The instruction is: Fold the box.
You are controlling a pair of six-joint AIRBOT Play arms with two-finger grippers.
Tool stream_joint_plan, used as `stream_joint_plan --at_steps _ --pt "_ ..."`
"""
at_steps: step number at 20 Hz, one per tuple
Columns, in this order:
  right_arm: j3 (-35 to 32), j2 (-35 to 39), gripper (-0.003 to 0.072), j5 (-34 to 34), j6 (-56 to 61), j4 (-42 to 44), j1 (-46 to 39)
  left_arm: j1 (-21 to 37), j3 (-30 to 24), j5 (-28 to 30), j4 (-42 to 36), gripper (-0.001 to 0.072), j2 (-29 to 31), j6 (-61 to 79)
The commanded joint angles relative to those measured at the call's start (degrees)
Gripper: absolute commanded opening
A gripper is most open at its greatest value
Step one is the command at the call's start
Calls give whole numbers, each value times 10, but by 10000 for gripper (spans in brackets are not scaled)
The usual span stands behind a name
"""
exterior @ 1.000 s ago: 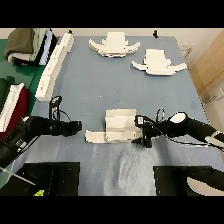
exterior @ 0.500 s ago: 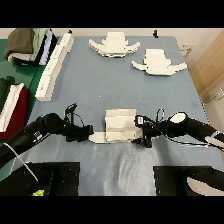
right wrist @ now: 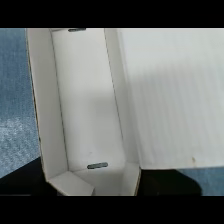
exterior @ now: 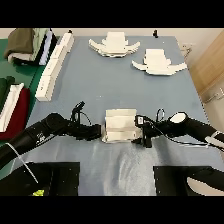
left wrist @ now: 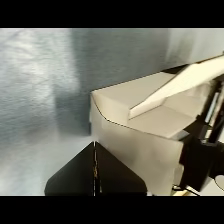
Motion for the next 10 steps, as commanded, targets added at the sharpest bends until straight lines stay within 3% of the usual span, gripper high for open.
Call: stream_joint_plan --at_steps 1,4,5,6,10 --pt "0 0 542 0 0 0 0 -2 1 4 -47 18 0 35" --pt "0 0 542 0 0 0 0 -2 1 4 -48 19 0 35" --pt "0 0 542 0 0 0 0 -2 1 4 -48 128 0 35" --pt "0 0 542 0 0 0 0 -2 1 4 -50 338 0 34" --pt "0 0 542 0 0 0 0 -1 1 5 -49 338 0 35"
